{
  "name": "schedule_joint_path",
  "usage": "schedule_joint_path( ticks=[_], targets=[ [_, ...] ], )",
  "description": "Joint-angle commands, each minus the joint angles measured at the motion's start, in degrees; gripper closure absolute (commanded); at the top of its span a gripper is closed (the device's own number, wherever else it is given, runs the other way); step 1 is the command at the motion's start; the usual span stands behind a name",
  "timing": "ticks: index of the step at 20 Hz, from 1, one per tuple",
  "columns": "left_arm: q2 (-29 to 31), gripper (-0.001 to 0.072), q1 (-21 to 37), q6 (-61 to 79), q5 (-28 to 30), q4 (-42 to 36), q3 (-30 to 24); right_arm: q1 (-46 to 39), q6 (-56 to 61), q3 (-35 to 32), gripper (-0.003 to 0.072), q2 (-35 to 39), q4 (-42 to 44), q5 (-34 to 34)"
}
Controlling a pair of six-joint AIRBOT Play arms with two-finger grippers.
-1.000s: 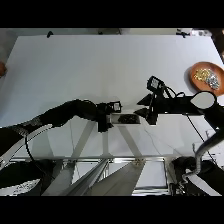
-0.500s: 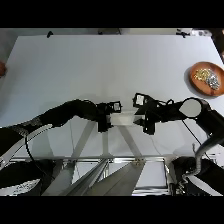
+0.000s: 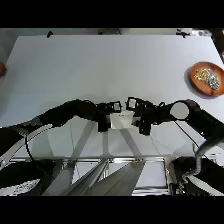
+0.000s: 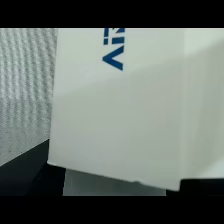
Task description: Fold the box and place the chain.
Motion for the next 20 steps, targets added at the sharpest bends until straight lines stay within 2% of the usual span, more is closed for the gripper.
schedule_joint_path(
  ticks=[1,2,6,12,17,20],
  targets=[
    [0.0,0.0435,-0.02,0.0,0.02,0.02,0.0,0.15,0.96,0.02,0.0361,-0.72,-0.61,-0.7],
    [0.0,0.0435,-0.02,0.0,0.02,0.02,0.0,0.15,1.01,0.02,0.0395,-0.72,-0.59,-1.18],
    [0.0,0.0435,-0.02,0.0,0.02,0.0,0.02,0.15,1.38,0.02,0.0395,-0.72,-0.52,-2.62],
    [-0.02,0.0435,-0.02,0.0,0.02,0.0,0.02,2.21,-0.55,0.02,0.0394,-0.42,4.9,0.17],
    [0.0,0.0435,-0.02,0.0,0.0,0.0,0.02,7.17,-1.97,0.02,0.0395,-0.44,3.8,-7.89],
    [0.0,0.0435,-0.02,0.0,0.02,0.0,0.0,7.17,-1.62,0.02,0.0397,-0.44,2.47,-8.83]
  ],
)
